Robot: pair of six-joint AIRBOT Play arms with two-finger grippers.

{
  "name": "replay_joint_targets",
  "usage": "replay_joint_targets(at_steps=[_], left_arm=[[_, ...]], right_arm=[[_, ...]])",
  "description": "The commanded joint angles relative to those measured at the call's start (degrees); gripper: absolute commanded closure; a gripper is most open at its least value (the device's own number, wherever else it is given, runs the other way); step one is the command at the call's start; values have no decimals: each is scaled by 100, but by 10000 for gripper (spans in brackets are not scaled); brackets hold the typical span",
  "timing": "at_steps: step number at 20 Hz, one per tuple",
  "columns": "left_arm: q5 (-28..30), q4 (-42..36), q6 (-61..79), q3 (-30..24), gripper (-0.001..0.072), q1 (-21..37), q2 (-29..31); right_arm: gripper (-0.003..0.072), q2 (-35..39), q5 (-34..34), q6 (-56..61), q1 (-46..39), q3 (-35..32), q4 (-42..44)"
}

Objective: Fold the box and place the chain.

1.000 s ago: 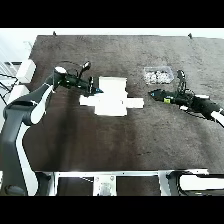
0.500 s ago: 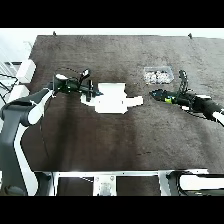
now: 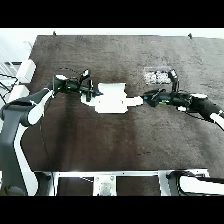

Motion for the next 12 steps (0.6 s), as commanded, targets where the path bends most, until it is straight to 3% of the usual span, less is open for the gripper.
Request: replay_joint_targets(at_steps=[1, 3, 6, 12], left_arm=[[-39, -15, -17, -2, 690, 2, 2], [-39, -15, -15, -2, 690, 2, 2], [-35, -15, -15, -2, 690, 2, 2], [-26, -15, -15, -2, 690, 2, 2]], right_arm=[[94, 352, 50, -1005, 549, -243, -118], [55, 345, -592, -1147, 957, -306, -664], [55, 310, -1585, -1150, 1703, -310, -1694], [55, 247, -1943, -1174, 2435, -308, -2218]])
